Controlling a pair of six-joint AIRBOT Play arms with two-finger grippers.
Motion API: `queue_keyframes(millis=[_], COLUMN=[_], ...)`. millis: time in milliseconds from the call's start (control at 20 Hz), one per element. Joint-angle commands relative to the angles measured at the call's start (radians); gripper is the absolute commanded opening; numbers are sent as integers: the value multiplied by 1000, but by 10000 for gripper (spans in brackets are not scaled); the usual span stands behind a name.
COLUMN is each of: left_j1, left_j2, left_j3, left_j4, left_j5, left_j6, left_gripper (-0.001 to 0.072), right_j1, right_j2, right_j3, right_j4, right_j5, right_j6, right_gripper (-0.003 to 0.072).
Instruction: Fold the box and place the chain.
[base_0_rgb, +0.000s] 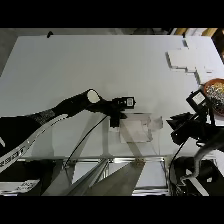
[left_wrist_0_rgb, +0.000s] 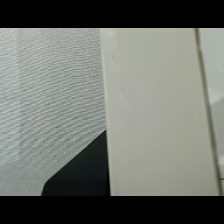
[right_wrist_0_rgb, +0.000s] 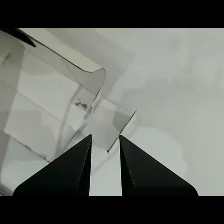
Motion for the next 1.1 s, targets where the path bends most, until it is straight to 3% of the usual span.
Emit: queue_keyframes(millis=[0,150,300,350,550,700,900,1050], left_j1=[0,0,0,0,0,0,0,0], left_j2=[-1,-1,-1,-1,-1,-1,-1,-1], left_j3=[-1,-1,-1,-1,-1,-1,-1,-1], left_j4=[0,0,0,0,0,0,0,0], left_j5=[0,0,0,0,0,0,0,0], left_j6=[0,0,0,0,0,0,0,0], left_gripper=[11,11,11,11,11,11,11,11], right_j1=[0,1,3,21,65,110,209,294], right_j2=[-2,-21,-69,-91,-156,-151,-137,-137], right_j3=[-1,-12,-84,-106,-183,-268,-322,-369], right_j4=[23,75,169,189,139,144,137,132], right_j5=[105,227,158,141,-17,-220,-272,-384], right_j6=[-98,-277,-551,-639,-809,-883,-910,-909], right_gripper=[195,195,241,284,608,642,670,687])
